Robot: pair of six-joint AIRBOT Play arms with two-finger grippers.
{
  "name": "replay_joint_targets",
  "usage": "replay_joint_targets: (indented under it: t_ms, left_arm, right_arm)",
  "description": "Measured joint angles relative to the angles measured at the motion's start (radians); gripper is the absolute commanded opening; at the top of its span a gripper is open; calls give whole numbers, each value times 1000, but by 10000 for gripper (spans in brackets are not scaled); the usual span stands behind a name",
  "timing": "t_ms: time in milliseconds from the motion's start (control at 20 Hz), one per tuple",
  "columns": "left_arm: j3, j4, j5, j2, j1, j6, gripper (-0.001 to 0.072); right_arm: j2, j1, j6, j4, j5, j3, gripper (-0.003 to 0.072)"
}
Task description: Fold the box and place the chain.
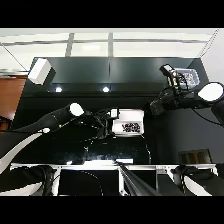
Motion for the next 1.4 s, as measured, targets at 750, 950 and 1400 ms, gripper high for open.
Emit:
replay_joint_targets:
  t_ms: [750, 950, 1400]
  left_arm:
    - [0, 5, 6, 0, 0, -2, 364]
    - [0, 5, 7, 0, 0, -1, 364]
    - [0, 3, 6, 0, 0, 0, 364]
  right_arm:
    - [-15, 58, -213, 69, -29, 37, 711]
    - [-56, 14, -126, 63, -76, 51, 710]
    - [-149, 14, -180, 42, 184, 17, 592]
